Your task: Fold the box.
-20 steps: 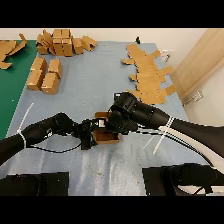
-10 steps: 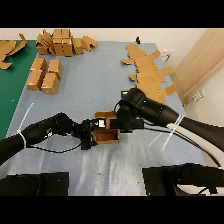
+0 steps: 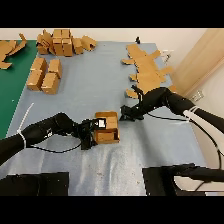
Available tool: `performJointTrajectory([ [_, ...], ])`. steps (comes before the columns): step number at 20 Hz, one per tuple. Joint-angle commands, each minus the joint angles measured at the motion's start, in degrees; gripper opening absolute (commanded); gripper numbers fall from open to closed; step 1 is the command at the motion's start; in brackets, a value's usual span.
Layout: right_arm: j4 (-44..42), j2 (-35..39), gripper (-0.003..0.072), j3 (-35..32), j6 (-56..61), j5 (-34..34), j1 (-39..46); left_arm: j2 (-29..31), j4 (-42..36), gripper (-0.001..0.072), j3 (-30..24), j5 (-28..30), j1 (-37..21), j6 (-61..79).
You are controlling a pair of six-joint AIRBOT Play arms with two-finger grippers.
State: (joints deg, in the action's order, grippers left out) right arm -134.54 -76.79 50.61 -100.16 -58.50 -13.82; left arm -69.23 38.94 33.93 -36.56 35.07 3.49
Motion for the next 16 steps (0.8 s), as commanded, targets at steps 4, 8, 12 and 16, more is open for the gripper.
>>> performJointTrajectory([
  [4,-26.8,-16.81,-0.0001,11.41,-28.33,-10.01,1.6,0.0,0.0,0.0513,0.04,-0.02,-0.04,0.0],
  [8,-26.73,-18.71,-0.0001,13.11,-29.59,-14.6,-0.68,0.0,0.0,0.0513,0.04,0.0,-0.04,0.0],
  [12,-27.36,-15.28,-0.0001,7.58,-36.74,-15.37,-2.64,0.0,0.0,0.0513,0.04,0.0,-0.04,0.0],
  [16,-27.41,-8.66,0.0,-1.51,-43.56,-12.26,-3.58,0.0,0.0,0.0513,0.04,0.0,-0.04,0.0],
])
